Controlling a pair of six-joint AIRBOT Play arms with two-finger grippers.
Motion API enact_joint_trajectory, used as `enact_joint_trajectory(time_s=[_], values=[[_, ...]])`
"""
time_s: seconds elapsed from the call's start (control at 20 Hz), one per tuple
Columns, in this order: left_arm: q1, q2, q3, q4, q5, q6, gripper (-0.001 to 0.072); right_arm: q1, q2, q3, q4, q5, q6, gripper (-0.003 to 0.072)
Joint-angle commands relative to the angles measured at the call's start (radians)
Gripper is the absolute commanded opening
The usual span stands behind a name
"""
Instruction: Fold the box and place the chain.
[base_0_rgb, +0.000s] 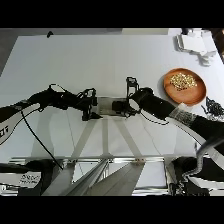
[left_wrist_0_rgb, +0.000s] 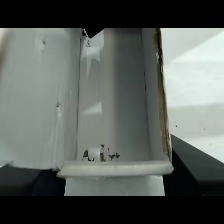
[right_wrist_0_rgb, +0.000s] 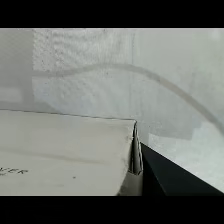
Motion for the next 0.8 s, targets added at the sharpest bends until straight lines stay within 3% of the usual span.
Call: enact_joint_trajectory(time_s=[0.0, 0.25, 0.3, 0.35, 0.5, 0.6, 0.75], values=[[0.0, -0.001, 0.0, -0.003, 0.003, -0.002, 0.0375, 0.001, 0.0, 0.002, 0.043, 0.002, 0.003, 0.0416], [0.0, -0.001, 0.0, -0.003, 0.003, -0.003, 0.0375, 0.001, -0.011, 0.002, 0.006, 0.018, 0.004, 0.0379], [0.0, -0.001, 0.0, -0.003, 0.003, -0.003, 0.0375, 0.001, -0.018, 0.002, 0.002, 0.029, 0.004, 0.0291], [0.0, -0.001, 0.0, -0.003, 0.003, -0.003, 0.0375, 0.001, -0.026, 0.002, -0.006, 0.043, 0.004, 0.0262], [0.0, -0.001, 0.0, -0.003, 0.003, -0.003, 0.0375, 0.001, -0.055, 0.002, -0.029, 0.084, 0.006, 0.0247], [0.0, -0.001, 0.0, -0.003, 0.003, -0.003, 0.0375, 0.002, -0.057, 0.002, -0.042, 0.075, 0.008, 0.0046], [0.0, -0.001, 0.0, -0.003, 0.003, -0.003, 0.0375, 0.008, -0.057, 0.003, -0.052, 0.068, 0.008, 0.0008]])
